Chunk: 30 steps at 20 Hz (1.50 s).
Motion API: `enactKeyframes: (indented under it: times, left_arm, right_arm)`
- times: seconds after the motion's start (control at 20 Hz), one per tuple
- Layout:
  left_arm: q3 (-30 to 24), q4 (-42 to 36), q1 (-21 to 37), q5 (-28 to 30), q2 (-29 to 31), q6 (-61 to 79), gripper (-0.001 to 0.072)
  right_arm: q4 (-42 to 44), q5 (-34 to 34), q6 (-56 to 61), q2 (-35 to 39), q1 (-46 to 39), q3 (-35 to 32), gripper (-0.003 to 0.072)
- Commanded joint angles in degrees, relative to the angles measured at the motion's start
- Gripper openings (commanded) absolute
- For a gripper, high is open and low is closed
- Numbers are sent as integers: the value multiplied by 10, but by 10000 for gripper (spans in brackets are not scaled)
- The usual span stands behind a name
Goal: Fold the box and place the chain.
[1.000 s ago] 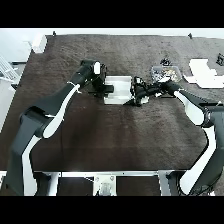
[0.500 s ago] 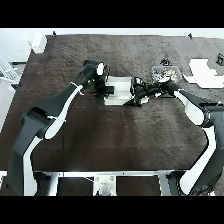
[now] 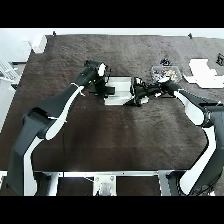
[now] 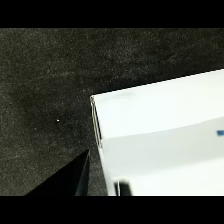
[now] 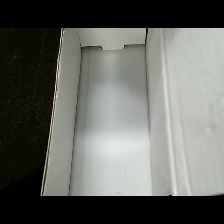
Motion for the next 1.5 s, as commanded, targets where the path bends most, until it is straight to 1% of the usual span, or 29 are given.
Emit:
enactKeyframes:
  times: [0.0,0.05,0.1,0.15,0.55,0.6,0.65,0.7,0.75,0.95,1.15,1.25,1.35,1.45]
  left_arm:
    - [0,-7,0,1,-1,1,206]
    - [0,-7,-1,2,-1,1,204]
    - [0,-7,-2,3,-2,2,43]
    - [0,-7,-2,5,-3,2,22]
    - [0,-12,-5,10,-10,1,23]
    - [0,-12,-5,9,-10,1,61]
    - [0,-14,-5,9,-10,1,307]
    - [0,-14,-5,8,-10,0,535]
    - [0,-15,-5,8,-9,0,549]
    - [0,-15,-4,4,-4,1,550]
    - [2,-19,-2,-15,-2,2,550]
    - [8,-73,13,-36,5,24,550]
    - [7,-118,30,-47,24,43,550]
    - [4,-132,43,-62,44,87,550]
  right_arm:
    - [0,-1,0,0,0,0,582]
    - [0,-1,0,0,0,0,582]
    - [0,-1,0,0,0,0,582]
    - [0,-1,0,0,0,0,582]
    - [0,-1,0,0,0,0,582]
    - [0,-1,0,0,0,0,582]
    - [0,-1,0,0,0,0,582]
    - [0,-1,0,0,0,0,582]
    - [0,-1,0,0,0,0,582]
    - [0,-1,0,0,0,0,582]
    - [0,-1,0,0,0,0,582]
    - [0,-1,0,0,0,0,582]
    - [0,-1,0,0,0,0,582]
    - [0,-1,0,0,0,0,582]
